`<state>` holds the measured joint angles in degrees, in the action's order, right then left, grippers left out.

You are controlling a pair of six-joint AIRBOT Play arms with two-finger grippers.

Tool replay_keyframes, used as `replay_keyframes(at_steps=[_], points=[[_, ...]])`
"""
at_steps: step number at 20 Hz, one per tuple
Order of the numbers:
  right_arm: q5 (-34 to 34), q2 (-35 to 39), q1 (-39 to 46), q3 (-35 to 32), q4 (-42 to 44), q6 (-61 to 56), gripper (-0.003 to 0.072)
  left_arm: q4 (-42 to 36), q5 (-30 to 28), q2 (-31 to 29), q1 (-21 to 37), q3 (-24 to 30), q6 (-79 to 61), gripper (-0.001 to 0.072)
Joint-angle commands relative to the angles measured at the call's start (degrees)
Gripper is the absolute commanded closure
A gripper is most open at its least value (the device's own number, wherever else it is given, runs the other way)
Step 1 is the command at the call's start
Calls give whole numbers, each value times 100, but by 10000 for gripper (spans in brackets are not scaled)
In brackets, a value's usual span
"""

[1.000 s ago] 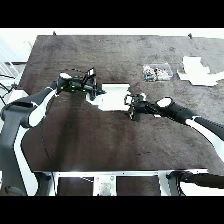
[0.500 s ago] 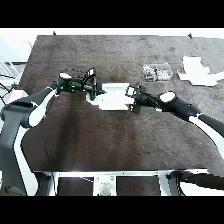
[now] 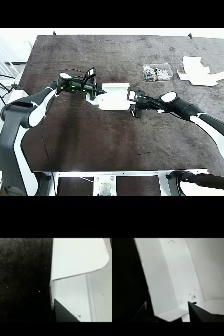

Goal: Fold the box and place the chain.

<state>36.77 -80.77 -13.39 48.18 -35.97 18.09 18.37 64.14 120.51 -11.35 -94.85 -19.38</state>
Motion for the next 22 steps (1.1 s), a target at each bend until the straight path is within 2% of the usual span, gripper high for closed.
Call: replay_keyframes(at_steps=[1, 6, 8, 10, 18, 22], points=[[-116, -98, -57, -96, -328, 0, 59, 2, -7, -4, 4, 2, 0, 691], [-1244, -391, -348, 9, -236, 17, 59, 2, -9, -4, 4, 2, 0, 691], [-1386, -389, -306, 118, -94, -7, 59, 2, -7, -4, 4, 2, 0, 690], [-1384, -341, -175, 240, 144, -4, 59, 2, -7, -4, 4, 2, 0, 691], [-1088, -365, -46, 645, 195, 52, 58, 2, -7, -4, 4, 2, 0, 690], [-133, -782, 249, 1119, 289, 37, 46, 2, -7, -4, 4, 2, 0, 691]])
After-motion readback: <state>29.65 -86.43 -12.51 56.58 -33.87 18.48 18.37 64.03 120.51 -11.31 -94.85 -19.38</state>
